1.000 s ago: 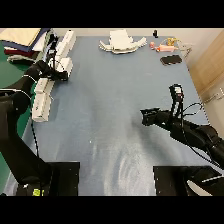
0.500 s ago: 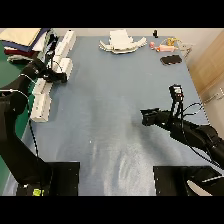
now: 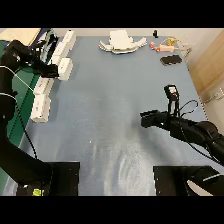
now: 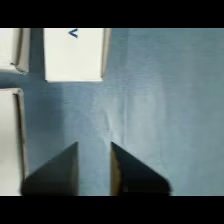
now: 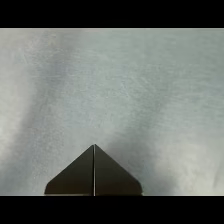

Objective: Fold the box.

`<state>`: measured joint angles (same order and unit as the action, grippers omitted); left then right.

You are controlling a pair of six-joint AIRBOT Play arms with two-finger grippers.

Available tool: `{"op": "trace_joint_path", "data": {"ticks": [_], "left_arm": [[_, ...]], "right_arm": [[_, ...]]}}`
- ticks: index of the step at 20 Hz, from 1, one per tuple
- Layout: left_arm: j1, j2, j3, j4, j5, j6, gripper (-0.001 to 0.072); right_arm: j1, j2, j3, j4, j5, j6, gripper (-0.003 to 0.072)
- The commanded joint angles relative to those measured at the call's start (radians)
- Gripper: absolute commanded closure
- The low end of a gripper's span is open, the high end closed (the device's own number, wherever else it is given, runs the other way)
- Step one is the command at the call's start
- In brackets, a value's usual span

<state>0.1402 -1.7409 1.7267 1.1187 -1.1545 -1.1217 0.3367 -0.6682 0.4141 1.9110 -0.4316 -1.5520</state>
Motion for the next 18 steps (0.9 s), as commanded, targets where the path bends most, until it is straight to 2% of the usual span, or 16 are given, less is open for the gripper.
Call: {"op": "trace_joint_path", "data": {"ticks": [1, 3, 6, 9, 11, 14, 16, 18], "left_arm": [[-0.021, 0.037, 0.04, -0.188, -0.142, -0.002, 0.0696], [-0.051, 0.055, 0.042, -0.223, -0.173, -0.002, 0.0701], [-0.132, 0.1, 0.027, -0.142, -0.228, -0.006, 0.0703], [-0.232, 0.197, -0.067, -0.092, -0.192, -0.005, 0.0703], [-0.294, 0.284, -0.179, -0.092, -0.123, -0.005, 0.0703], [-0.356, 0.414, -0.362, -0.093, -0.058, -0.014, 0.0703], [-0.372, 0.482, -0.454, -0.097, -0.029, -0.025, 0.0701], [-0.371, 0.524, -0.504, -0.101, -0.035, -0.025, 0.0696]], "right_arm": [[-0.001, -0.115, 0.138, -0.066, -0.088, 0.0, 0.0682], [-0.001, -0.263, 0.299, -0.086, -0.187, 0.0, 0.0683], [0.0, -0.499, 0.572, -0.086, -0.389, 0.007, 0.0682], [0.001, -0.684, 0.797, -0.072, -0.536, 0.057, 0.0683], [0.002, -0.745, 0.869, -0.032, -0.546, 0.057, 0.0682], [0.002, -0.759, 0.889, 0.05, -0.555, 0.061, 0.0683], [0.002, -0.759, 0.889, 0.049, -0.557, 0.06, 0.0683], [0.002, -0.759, 0.889, 0.049, -0.557, 0.06, 0.0682]]}}
